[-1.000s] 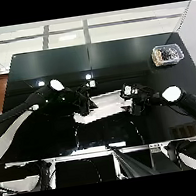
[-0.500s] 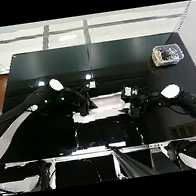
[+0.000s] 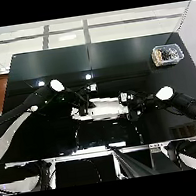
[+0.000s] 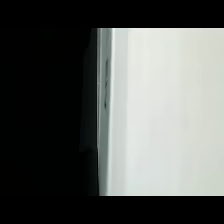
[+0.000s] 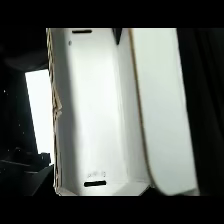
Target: Fold the box and place the chain.
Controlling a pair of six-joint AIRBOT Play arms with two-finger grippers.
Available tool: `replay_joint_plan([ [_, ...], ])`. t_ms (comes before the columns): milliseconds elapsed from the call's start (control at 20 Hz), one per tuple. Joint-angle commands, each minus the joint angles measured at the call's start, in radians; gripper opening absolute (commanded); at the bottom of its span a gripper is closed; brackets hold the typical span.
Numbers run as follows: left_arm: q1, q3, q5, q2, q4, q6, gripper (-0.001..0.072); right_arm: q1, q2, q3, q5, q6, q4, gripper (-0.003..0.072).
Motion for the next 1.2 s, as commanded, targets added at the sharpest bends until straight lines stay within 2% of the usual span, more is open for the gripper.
replay_joint_plan([
  [0,-0.001,0.000,-0.015,-0.001,0.012,-0.002,0.0018,0.005,-0.040,0.000,0.000,-0.029,-0.010,0.0698],
  [600,-0.001,0.000,-0.026,-0.001,0.011,-0.005,0.0018,0.035,-0.109,0.002,-0.016,-0.068,-0.018,0.0698],
  [1150,-0.001,0.000,-0.026,-0.001,0.011,-0.006,0.0019,0.053,-0.119,0.010,-0.061,-0.023,-0.036,0.0698],
])
